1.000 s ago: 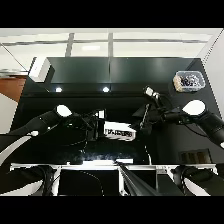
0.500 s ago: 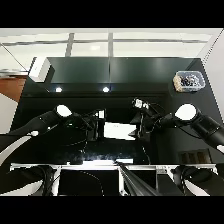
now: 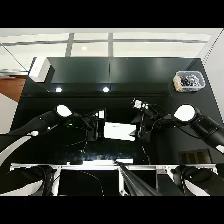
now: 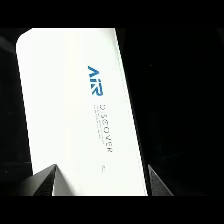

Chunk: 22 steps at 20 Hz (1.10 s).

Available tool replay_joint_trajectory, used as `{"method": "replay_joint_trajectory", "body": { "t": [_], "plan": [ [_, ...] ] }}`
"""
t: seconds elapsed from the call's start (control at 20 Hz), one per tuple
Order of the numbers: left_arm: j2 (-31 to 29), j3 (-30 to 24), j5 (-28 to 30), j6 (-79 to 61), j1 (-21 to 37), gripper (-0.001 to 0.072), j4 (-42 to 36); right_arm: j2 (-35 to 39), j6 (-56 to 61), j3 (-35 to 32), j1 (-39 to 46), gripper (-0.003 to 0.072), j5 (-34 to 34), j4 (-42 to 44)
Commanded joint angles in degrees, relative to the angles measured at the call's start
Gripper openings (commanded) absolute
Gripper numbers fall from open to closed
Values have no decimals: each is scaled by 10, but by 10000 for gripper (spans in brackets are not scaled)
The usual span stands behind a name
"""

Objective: Fold the box and place the chain.

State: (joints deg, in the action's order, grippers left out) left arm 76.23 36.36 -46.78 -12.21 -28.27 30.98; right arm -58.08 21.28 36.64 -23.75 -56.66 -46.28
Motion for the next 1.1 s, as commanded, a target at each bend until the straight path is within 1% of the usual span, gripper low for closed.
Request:
{"method": "replay_joint_trajectory", "body": {
  "t": [0.0, 0.05, 0.1, 0.2, 0.25, 1.05],
  "plan": [
    [0, 0, 0, 0, 0, 481, 0, -5, 12, 0, -5, 706, 8, -10],
    [0, 0, 0, 0, 0, 480, 0, -7, 13, 0, -9, 695, 9, -10],
    [0, 0, 0, 0, 0, 481, 0, -8, 15, 0, -13, 557, 13, -10],
    [0, 0, 1, 0, 0, 481, 0, -8, 15, 0, -14, 331, 16, -7],
    [0, 0, 1, 0, 0, 481, 0, -8, 15, 0, -14, 301, 17, -8],
    [0, 0, 0, 0, 0, 480, 0, -6, 27, 1, -14, 299, 16, 2]
  ]
}}
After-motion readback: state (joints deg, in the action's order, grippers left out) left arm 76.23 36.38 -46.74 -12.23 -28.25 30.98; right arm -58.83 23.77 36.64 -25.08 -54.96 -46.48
